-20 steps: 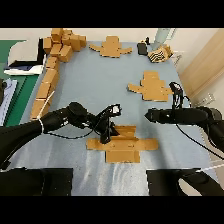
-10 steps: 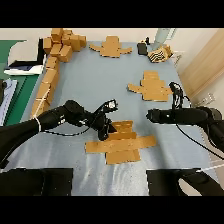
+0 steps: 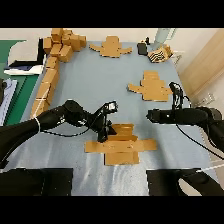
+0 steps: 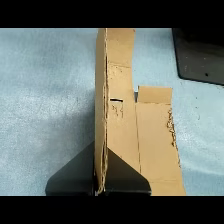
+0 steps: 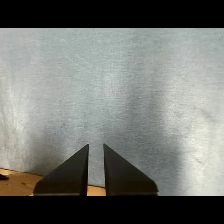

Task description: Fold the box.

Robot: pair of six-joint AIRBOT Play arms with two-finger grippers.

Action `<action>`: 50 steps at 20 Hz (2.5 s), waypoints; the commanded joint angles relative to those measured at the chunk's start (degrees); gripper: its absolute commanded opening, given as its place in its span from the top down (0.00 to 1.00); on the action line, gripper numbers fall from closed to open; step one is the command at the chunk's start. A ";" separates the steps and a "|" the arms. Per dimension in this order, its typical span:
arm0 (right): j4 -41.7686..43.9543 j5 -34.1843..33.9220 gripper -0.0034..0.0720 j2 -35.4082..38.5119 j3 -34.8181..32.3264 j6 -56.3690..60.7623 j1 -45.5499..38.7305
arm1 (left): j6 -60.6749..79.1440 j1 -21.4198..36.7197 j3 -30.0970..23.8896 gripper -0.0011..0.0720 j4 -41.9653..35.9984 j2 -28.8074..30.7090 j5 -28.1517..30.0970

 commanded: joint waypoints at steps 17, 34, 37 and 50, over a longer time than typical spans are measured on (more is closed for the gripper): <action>-0.26 -2.91 0.95 0.11 0.00 -0.17 0.15 | -2.82 -0.07 0.72 0.97 0.15 -1.81 -0.68; -23.30 -18.16 0.95 10.73 -5.49 32.52 46.40 | -2.84 -0.07 0.72 0.97 -0.09 -1.81 -0.70; -28.61 -15.78 0.94 10.10 -9.20 34.93 64.96 | -2.84 -0.07 0.72 0.97 -0.09 -1.81 -0.70; -48.98 -9.84 0.11 -5.68 -10.12 24.98 74.01 | -2.84 -0.07 0.72 0.97 -0.09 -1.81 -0.61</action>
